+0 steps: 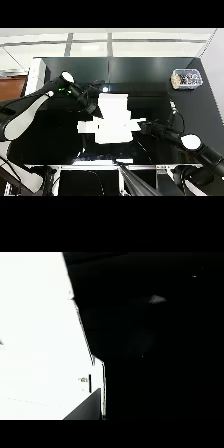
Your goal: Fold the box and place the chain.
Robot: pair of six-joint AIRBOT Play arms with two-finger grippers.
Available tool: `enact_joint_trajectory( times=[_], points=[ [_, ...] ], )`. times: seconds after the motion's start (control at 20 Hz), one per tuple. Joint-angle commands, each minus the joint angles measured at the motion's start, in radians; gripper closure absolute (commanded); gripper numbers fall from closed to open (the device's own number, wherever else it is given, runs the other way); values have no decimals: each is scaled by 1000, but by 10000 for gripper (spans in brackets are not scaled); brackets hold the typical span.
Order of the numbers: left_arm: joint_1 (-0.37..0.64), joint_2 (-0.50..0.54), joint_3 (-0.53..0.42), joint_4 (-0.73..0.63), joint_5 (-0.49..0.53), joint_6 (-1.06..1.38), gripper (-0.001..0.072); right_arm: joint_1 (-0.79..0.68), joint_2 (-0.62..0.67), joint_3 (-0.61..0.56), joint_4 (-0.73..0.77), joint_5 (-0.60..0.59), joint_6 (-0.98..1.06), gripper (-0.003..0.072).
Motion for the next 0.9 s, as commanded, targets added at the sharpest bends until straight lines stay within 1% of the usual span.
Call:
enact_joint_trajectory(
  times=[0.0,0.05,0.1,0.2,0.25,0.3,0.35,0.4,0.45,0.5,0.55,0.6,0.65,0.7,0.75,0.85],
  points=[
    [-3,-3,28,0,-11,37,684,0,1,3,-55,47,-1,236],
    [0,-1,34,0,-24,33,685,-11,1,22,-103,76,-1,-19],
    [2,4,36,6,-31,13,686,-38,1,64,-192,145,-1,-26],
    [5,25,34,26,-45,-31,689,-112,1,190,-412,332,-1,-26],
    [5,50,14,28,-40,-37,689,-149,1,264,-523,423,-2,-26],
    [4,89,-29,17,-12,-37,689,-174,1,328,-610,497,-23,-25],
    [4,150,-111,-37,42,4,689,-190,1,384,-677,562,-66,-25],
    [4,222,-216,-111,125,98,689,-192,1,418,-713,605,-124,-25],
    [0,302,-331,-174,244,216,688,-191,1,425,-714,618,-200,-25],
    [-6,366,-418,-194,349,322,686,-186,-2,420,-707,620,-257,-25],
    [-15,417,-485,-193,433,434,683,-174,-4,406,-706,609,-314,-25],
    [-20,440,-524,-193,465,554,683,-158,-8,388,-707,590,-366,-25],
    [-26,441,-534,-189,457,669,683,-137,-14,366,-706,567,-428,-25],
    [-34,436,-531,-181,453,734,683,-114,-20,344,-706,544,-486,-24],
    [-46,427,-525,-174,470,748,683,-87,-27,322,-707,518,-546,-25],
    [-79,415,-520,-163,552,755,683,-34,-37,279,-706,462,-638,-25]
  ],
)
